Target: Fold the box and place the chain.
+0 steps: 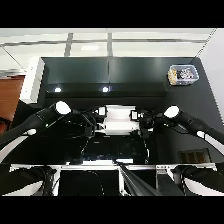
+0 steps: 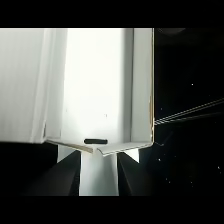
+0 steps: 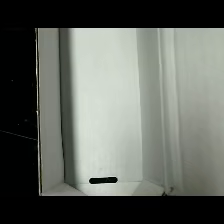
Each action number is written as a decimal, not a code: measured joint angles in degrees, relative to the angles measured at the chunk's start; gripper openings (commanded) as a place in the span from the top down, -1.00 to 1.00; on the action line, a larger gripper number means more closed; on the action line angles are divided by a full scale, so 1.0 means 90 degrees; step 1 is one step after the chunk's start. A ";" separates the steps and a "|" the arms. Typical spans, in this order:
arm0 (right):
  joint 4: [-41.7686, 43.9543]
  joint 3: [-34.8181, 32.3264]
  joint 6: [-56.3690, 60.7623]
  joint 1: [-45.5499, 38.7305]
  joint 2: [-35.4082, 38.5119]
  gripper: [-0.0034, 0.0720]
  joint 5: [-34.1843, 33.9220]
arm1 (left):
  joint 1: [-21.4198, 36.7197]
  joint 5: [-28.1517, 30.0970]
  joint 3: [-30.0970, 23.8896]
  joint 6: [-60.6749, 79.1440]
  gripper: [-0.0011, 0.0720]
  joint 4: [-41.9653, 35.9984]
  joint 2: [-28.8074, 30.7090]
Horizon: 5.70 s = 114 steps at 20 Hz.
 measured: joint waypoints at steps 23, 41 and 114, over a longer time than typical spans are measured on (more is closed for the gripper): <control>0.0000 0.0000 -0.0002 0.0000 0.0000 -0.40 0.0002 | -0.0369 0.0454 0.0027 -0.0342 0.90 -0.0508 -0.0104; 0.0000 0.0000 0.0000 0.0000 0.0000 -0.40 0.0000 | 0.3213 -0.1287 -0.0763 -0.8461 0.90 0.0556 0.0430; 0.0002 -0.0002 0.0000 0.0000 0.0000 -0.40 -0.0002 | -0.2025 -0.2492 0.3417 -1.4814 -0.10 0.5119 -0.2021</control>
